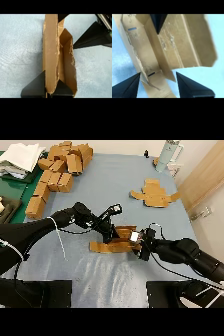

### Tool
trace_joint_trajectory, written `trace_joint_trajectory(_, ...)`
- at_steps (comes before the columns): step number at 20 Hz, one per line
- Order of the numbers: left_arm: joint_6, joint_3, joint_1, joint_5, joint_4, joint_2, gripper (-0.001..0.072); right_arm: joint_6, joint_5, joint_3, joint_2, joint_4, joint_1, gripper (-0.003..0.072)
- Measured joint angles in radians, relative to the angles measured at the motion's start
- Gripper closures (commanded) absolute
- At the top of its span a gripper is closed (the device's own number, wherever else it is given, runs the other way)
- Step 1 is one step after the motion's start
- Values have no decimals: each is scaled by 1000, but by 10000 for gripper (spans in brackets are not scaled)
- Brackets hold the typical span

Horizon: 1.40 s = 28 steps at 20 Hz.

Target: Fold the box.

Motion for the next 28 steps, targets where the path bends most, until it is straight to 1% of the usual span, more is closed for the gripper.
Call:
trace_joint_trajectory(3,0,0,0,0,0,0,693,-219,-32,13,-11,182,-101,-33)
trace_joint_trajectory(5,0,0,0,0,0,0,693,-354,-84,37,-55,294,-169,-34)
trace_joint_trajectory(7,0,0,0,0,0,0,693,-467,-159,86,-133,393,-232,-34)
trace_joint_trajectory(10,0,0,-1,-2,0,0,694,-550,-276,169,-266,468,-285,-33)
trace_joint_trajectory(13,0,0,-1,-2,0,0,693,-588,-356,228,-375,502,-307,-32)
trace_joint_trajectory(15,0,0,-1,-1,0,0,694,-595,-384,246,-410,510,-314,-29)
trace_joint_trajectory(22,0,0,-2,-1,0,0,693,-559,-419,264,-444,500,-320,-28)
trace_joint_trajectory(28,0,0,-2,-1,0,0,693,-559,-410,266,-450,497,-313,-24)
